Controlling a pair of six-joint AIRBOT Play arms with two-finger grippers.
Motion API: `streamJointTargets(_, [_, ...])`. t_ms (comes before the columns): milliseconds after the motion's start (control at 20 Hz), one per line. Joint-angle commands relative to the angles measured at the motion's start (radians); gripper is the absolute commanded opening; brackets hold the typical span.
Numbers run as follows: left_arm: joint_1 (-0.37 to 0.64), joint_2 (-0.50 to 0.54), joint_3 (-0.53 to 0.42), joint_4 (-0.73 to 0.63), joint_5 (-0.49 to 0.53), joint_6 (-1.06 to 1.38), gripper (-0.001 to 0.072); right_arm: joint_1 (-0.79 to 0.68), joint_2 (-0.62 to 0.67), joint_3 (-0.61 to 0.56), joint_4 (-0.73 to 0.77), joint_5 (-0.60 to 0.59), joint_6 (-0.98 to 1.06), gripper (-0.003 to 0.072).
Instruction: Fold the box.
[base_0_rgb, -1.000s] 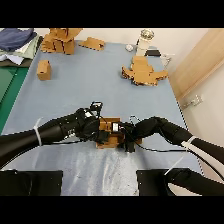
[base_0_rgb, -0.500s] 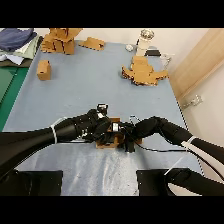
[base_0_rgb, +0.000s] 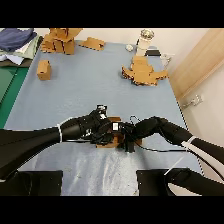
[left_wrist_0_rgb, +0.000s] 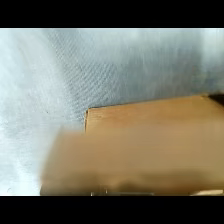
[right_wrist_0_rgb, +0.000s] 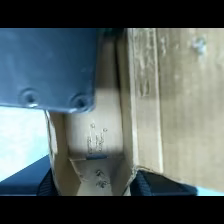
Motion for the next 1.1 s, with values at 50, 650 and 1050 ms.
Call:
streamJointTargets(50, [-0.002,-0.003,0.002,-0.01,0.01,-0.016,0.0014,0.0,0.0,0.001,0.0,0.0,-0.003,0.0473])
streamJointTargets(650, [-0.001,-0.002,0.002,-0.021,0.008,-0.018,0.055,0.0,0.0,0.001,0.0,0.0,-0.003,0.0473])
streamJointTargets(1050, [0.03,0.064,0.002,-0.01,0.004,-0.017,0.055,0.0,0.0,0.001,0.0,0.0,-0.003,0.0473])
